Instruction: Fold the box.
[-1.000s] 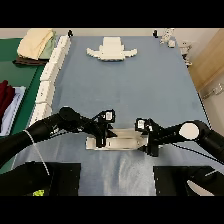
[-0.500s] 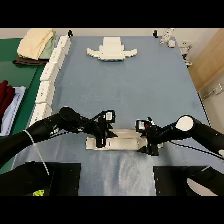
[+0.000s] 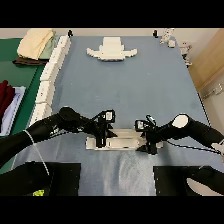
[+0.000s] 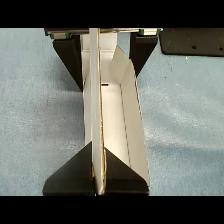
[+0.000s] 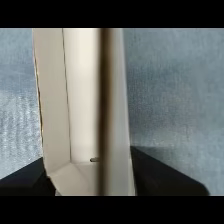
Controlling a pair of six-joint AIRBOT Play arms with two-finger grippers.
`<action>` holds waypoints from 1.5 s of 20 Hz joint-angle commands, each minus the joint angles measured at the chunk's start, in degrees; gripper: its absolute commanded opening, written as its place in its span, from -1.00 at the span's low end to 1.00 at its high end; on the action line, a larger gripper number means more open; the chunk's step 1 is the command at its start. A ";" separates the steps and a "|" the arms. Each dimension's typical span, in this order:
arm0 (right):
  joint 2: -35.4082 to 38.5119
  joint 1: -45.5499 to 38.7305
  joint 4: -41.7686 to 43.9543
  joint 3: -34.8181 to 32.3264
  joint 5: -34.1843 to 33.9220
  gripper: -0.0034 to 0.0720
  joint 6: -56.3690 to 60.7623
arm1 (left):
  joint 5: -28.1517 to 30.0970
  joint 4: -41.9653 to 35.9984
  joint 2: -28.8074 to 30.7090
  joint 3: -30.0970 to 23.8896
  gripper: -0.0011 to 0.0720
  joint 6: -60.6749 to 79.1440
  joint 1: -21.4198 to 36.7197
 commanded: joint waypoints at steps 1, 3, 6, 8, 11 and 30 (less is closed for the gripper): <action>-0.46 -0.02 0.50 -0.04 -0.94 0.74 -1.09 | 0.00 0.00 0.00 0.04 -0.93 0.02 0.00; -0.46 -0.02 0.52 -0.04 -1.27 0.74 -1.09 | 0.00 0.00 0.00 0.04 -0.93 0.02 0.00; -0.46 0.00 0.55 -0.04 -1.99 0.74 -1.11 | -0.02 0.02 0.00 0.04 -0.93 0.02 0.00; -0.50 0.00 0.59 -0.04 -1.99 0.74 -1.57 | -0.02 0.02 0.00 0.04 -0.93 0.02 0.00; -0.52 0.11 0.66 -0.24 -2.01 0.72 -1.55 | -0.02 0.00 0.00 0.04 -0.93 0.02 0.00; 1.73 0.92 0.02 -1.22 0.50 0.96 -0.37 | -0.02 0.00 0.00 0.04 -0.93 0.02 0.00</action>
